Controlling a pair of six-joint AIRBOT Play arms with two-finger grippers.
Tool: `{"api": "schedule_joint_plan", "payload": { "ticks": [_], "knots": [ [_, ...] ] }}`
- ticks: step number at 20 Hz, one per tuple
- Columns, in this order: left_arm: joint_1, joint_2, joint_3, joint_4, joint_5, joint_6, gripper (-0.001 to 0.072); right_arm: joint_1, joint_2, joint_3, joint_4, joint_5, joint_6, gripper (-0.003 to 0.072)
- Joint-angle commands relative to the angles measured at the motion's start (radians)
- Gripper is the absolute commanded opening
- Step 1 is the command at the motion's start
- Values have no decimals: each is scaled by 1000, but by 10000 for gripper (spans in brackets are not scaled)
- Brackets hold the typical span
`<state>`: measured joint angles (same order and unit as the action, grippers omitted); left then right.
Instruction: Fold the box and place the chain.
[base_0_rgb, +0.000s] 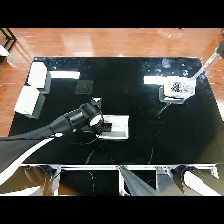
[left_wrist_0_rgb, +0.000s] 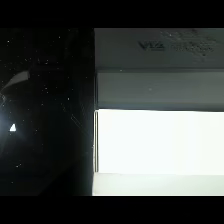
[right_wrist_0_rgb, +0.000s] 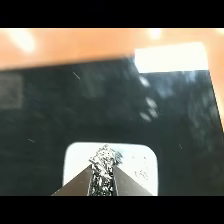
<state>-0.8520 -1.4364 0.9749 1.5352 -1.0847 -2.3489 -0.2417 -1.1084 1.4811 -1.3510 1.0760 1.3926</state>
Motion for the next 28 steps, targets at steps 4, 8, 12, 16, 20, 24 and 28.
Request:
{"api": "schedule_joint_plan", "payload": {
  "ticks": [4, 8, 12, 16, 20, 24, 28],
  "knots": [
    [0, 0, 0, 5, 1, 0, 20, 17, 171, 68, 137, 171, -40, 21],
    [0, 0, 0, 5, 0, 0, 20, 126, 243, 65, 136, 324, -93, 22],
    [1, 0, 0, 6, 1, 1, 20, 299, 287, 48, 154, 393, -72, 21],
    [1, 0, 0, 9, -1, 1, 20, 442, 287, 28, 155, 449, -37, 22],
    [1, 0, 0, 9, -1, 1, 20, 537, 287, -42, 225, 448, -23, 22],
    [0, 0, 0, 9, -2, 9, 20, 622, 287, -116, 289, 415, -14, 22],
    [0, 0, 0, 9, -2, 11, 21, 662, 287, -125, 311, 398, -8, 22]
  ]
}}
